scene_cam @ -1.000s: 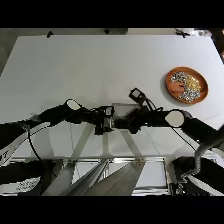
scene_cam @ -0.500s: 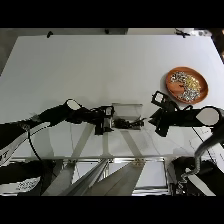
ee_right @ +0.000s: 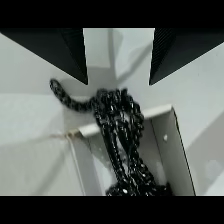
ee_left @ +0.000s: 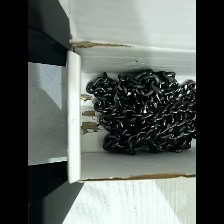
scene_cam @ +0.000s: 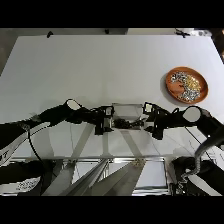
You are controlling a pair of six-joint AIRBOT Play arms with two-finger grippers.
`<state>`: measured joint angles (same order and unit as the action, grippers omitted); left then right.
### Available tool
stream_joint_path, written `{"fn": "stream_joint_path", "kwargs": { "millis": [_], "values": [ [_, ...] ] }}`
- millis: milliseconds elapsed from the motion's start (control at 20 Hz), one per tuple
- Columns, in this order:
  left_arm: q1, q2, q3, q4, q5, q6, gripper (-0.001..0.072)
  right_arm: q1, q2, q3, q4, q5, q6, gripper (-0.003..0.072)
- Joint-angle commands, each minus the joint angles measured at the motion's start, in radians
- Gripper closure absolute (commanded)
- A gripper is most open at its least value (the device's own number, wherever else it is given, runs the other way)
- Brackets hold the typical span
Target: Fold the box and place the chain.
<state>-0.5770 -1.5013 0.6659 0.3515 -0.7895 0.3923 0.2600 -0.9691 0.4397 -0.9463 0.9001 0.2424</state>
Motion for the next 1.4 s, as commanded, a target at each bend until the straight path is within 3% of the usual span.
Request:
{"fn": "stream_joint_path", "kwargs": {
  "millis": [0, 50, 150, 350, 450, 750, 950, 1100, 1350],
  "values": [
    [0.000, 0.000, 0.000, 0.000, 0.000, 0.000, 0.0338, 0.038, -0.076, -0.003, 0.079, -0.068, -0.035, 0.0303],
    [0.000, 0.000, 0.000, 0.000, 0.000, 0.000, 0.0338, 0.038, -0.083, -0.003, 0.080, -0.070, -0.035, 0.0381],
    [0.000, 0.000, 0.000, 0.000, 0.000, 0.000, 0.0338, 0.038, -0.085, -0.003, 0.080, -0.082, -0.035, 0.0453],
    [0.000, 0.000, 0.000, 0.000, 0.000, 0.000, 0.0338, 0.038, -0.084, -0.002, 0.077, -0.072, -0.033, 0.0675],
    [0.000, 0.000, 0.000, 0.000, 0.000, 0.000, 0.0338, 0.038, -0.080, -0.002, 0.044, -0.066, 0.005, 0.0675],
    [0.000, 0.000, 0.000, 0.000, 0.000, 0.000, 0.0338, 0.038, 0.045, -0.001, -0.292, -0.079, 0.398, 0.0676],
    [0.000, 0.000, 0.000, 0.000, 0.000, 0.000, 0.0338, 0.038, 0.233, 0.008, -0.254, -0.075, 0.469, 0.0676],
    [0.000, 0.000, 0.000, 0.000, 0.000, 0.000, 0.0338, 0.038, 0.341, 0.032, -0.138, -0.073, 0.468, 0.0676],
    [0.000, 0.000, 0.000, 0.000, 0.000, 0.000, 0.0338, 0.042, 0.360, 0.057, 0.132, -0.075, 0.468, 0.0676]
  ]
}}
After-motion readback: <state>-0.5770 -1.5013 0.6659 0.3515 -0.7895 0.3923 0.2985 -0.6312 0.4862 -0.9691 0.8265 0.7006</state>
